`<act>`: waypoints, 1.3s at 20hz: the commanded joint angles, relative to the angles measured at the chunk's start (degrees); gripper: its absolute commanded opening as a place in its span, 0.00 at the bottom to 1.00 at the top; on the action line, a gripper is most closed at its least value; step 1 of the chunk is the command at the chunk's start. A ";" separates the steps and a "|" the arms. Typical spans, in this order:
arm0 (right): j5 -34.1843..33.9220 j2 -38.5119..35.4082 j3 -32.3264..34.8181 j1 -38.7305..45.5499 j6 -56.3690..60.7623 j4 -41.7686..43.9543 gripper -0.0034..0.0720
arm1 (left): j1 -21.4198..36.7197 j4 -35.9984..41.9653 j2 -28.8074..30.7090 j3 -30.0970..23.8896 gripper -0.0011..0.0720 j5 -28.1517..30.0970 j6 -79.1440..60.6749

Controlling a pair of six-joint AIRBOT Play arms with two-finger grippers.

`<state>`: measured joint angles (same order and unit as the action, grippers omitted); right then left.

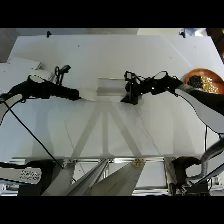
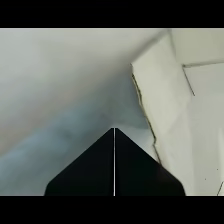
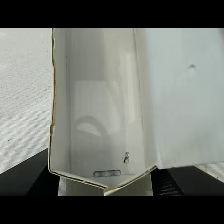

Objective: Fold the box and place the chain.

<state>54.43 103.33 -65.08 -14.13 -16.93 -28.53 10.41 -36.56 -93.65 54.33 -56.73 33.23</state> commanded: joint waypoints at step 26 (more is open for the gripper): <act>0.22 0.02 -0.04 -0.07 0.00 -0.09 0.66 | -4.92 6.27 2.54 0.09 0.03 -2.08 -1.07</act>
<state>54.68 103.33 -65.08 -14.15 -16.95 -28.64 5.50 -31.00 -91.68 54.39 -57.21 32.18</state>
